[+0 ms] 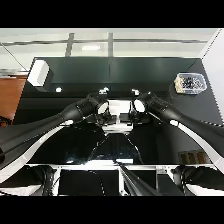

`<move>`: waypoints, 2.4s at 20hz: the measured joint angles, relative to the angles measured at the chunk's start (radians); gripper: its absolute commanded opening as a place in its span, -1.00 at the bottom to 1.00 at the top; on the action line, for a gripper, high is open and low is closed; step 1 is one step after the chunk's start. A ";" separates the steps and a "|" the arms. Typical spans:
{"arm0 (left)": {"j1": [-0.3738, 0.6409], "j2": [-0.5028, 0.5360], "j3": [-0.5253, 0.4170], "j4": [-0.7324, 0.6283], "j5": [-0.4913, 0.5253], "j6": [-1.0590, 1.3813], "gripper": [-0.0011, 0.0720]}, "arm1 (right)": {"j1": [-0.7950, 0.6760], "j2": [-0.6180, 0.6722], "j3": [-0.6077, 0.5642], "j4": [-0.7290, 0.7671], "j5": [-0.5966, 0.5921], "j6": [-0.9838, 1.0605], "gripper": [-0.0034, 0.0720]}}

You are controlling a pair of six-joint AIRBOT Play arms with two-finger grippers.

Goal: Fold the box and place the chain.

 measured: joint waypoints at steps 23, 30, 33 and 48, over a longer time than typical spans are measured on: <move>0.000 0.000 0.000 0.000 0.002 0.001 -0.89 | 0.000 0.043 0.013 0.010 0.026 -0.044 -0.04; 0.000 0.000 0.000 0.000 0.002 0.001 -0.89 | -0.037 0.349 0.011 -0.243 0.180 -0.117 -0.04; 0.000 0.000 0.000 0.000 0.001 0.001 -0.89 | -0.150 0.444 -0.022 -0.514 0.197 -0.080 -0.04; 0.000 0.000 0.000 -0.001 0.001 0.000 -0.89 | -0.890 -0.153 0.354 -0.238 -0.218 -0.230 0.67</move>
